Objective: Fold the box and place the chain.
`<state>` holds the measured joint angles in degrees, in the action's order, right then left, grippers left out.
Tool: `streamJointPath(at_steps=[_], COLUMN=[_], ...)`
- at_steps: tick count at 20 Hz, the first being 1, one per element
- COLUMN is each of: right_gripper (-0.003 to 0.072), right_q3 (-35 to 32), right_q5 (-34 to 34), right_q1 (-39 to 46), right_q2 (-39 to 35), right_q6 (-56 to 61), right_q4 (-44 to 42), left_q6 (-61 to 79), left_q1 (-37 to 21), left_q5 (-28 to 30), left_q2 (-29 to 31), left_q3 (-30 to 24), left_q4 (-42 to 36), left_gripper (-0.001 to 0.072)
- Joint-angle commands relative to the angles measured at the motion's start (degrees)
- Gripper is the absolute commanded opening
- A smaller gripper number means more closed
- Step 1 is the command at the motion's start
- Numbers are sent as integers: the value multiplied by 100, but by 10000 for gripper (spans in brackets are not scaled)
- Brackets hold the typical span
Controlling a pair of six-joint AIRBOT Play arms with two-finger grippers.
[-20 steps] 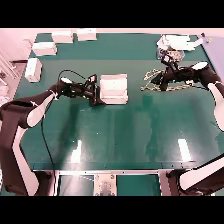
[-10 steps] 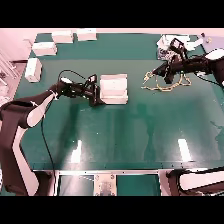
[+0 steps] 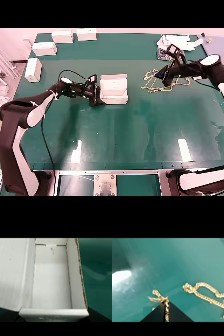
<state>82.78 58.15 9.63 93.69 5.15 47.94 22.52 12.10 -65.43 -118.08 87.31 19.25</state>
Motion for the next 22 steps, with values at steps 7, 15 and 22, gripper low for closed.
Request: streamJointPath(at_steps=[7,15,22], right_gripper=[491,543,525], right_q3=[-107,-2,74], right_q5=[-520,-498,-498], right_q1=[-17,-24,-31], right_q2=[719,1255,1541], right_q6=[-280,-675,-887], right_q4=[-13,120,120], left_q6=[0,0,0], left_q1=[-7,-7,-7], left_q5=[2,4,4], left_q2=[4,4,4], left_q3=[2,2,2], left_q4=[0,0,0], left_gripper=[447,447,447])
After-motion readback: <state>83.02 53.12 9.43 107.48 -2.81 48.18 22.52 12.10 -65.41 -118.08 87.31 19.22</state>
